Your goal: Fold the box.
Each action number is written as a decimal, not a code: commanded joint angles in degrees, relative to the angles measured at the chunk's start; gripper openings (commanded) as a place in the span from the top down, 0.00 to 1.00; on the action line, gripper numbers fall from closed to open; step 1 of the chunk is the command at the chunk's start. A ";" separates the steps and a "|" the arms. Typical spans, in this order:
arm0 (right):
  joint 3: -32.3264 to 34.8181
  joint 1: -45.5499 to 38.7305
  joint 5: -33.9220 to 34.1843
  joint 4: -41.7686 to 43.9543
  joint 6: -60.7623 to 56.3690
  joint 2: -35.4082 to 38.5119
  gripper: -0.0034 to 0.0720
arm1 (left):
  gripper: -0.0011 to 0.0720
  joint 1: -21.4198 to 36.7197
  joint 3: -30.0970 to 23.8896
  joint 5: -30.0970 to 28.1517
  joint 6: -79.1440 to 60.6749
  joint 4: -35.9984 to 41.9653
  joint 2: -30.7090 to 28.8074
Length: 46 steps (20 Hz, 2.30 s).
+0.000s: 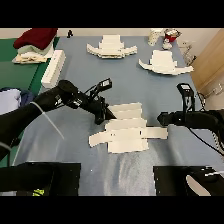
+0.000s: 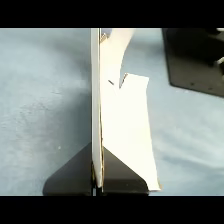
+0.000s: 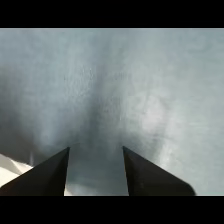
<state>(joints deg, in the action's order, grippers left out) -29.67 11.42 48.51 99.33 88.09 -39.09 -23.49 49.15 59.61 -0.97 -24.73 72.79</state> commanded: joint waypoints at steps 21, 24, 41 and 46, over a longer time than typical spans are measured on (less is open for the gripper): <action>-0.81 -0.02 -9.60 4.92 -6.23 -4.48 0.27 | 0.97 -16.92 -16.22 -36.09 -11.85 -4.57 -16.74; -0.79 -0.02 -9.99 4.92 -6.23 -4.50 0.27 | 0.97 -11.80 -11.65 -30.27 -11.82 -5.29 -16.11; -0.79 0.00 -13.57 6.10 -7.72 -4.50 0.27 | 0.97 -20.72 -25.33 -42.45 -21.53 5.88 -19.91; -0.79 0.00 -13.40 6.40 -7.72 -4.50 0.27 | 0.97 -19.17 -22.32 -40.04 -20.72 5.64 -19.96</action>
<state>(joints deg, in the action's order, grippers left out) -30.41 11.42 34.98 105.49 80.38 -43.55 -43.33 25.43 18.26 -22.00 -19.46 52.97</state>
